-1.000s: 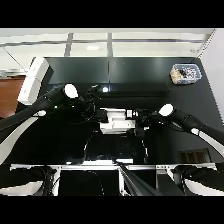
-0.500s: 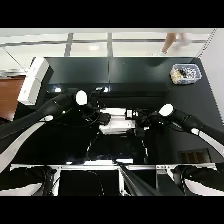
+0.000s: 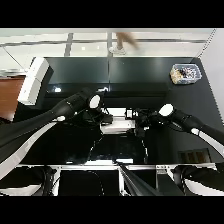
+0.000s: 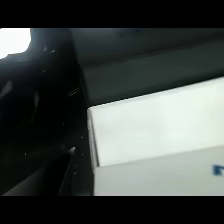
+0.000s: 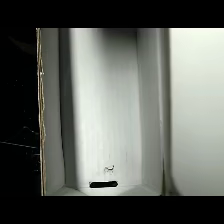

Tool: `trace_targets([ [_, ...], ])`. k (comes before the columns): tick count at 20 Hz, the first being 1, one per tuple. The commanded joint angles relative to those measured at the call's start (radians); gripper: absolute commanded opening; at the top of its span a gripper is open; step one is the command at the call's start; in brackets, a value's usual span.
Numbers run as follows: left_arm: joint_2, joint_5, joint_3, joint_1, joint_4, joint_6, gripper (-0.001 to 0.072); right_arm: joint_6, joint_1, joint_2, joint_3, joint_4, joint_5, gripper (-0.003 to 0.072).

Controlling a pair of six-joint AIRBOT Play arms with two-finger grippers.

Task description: Fold the box and place the chain.

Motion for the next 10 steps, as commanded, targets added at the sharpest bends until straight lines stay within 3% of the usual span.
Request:
trace_targets([
  [1, -0.027, -0.057, 0.026, -0.031, 0.032, -0.122, 0.0352, 0.000, 0.000, -0.001, 0.000, 0.000, 0.000, 0.0317],
  [7, -0.028, -0.015, 0.027, -0.056, 0.039, -0.193, 0.0352, 0.000, 0.000, -0.001, 0.000, 0.000, 0.000, 0.0317],
  [8, -0.029, -0.011, 0.027, -0.057, 0.033, -0.201, 0.0291, 0.000, 0.000, -0.001, 0.000, 0.001, 0.000, 0.0317],
  [9, -0.028, -0.011, 0.027, -0.057, 0.029, -0.206, 0.0113, 0.000, 0.000, -0.001, 0.000, 0.000, 0.000, 0.0317],
  [10, -0.028, -0.011, 0.027, -0.057, 0.026, -0.208, 0.0030, 0.000, 0.000, -0.001, 0.000, 0.000, 0.000, 0.0317],
])
